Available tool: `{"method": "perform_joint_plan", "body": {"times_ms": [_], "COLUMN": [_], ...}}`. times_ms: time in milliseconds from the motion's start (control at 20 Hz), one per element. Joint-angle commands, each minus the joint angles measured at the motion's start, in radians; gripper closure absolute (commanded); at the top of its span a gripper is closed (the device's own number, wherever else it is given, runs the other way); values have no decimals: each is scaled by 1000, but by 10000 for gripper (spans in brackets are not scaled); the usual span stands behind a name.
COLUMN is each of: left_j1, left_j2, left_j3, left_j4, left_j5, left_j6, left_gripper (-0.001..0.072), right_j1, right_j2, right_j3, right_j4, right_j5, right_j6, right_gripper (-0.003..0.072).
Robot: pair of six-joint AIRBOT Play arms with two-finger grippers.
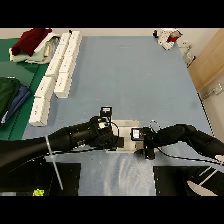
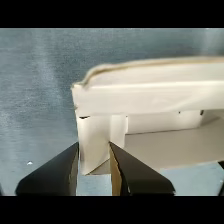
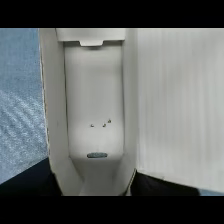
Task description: Fold the box.
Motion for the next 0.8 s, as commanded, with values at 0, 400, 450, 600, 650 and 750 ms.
{"method": "perform_joint_plan", "body": {"times_ms": [0,400,450,600,650,750], "left_j1": [-8,-8,-8,-8,-8,-8], "left_j2": [-90,-156,-156,-157,-157,-157], "left_j3": [89,113,113,112,112,112], "left_j4": [53,50,50,50,50,58], "left_j5": [-126,-109,-103,-101,-102,-108], "left_j6": [-48,-48,-53,-72,-76,-90], "left_gripper": [424,424,425,425,426,695], "right_j1": [0,0,0,0,0,0], "right_j2": [1,1,1,1,1,1], "right_j3": [0,0,0,0,0,0], "right_j4": [-2,-2,-2,-2,-2,-2], "right_j5": [0,0,0,0,0,0], "right_j6": [0,0,0,0,0,0], "right_gripper": [177,177,177,177,177,177]}}
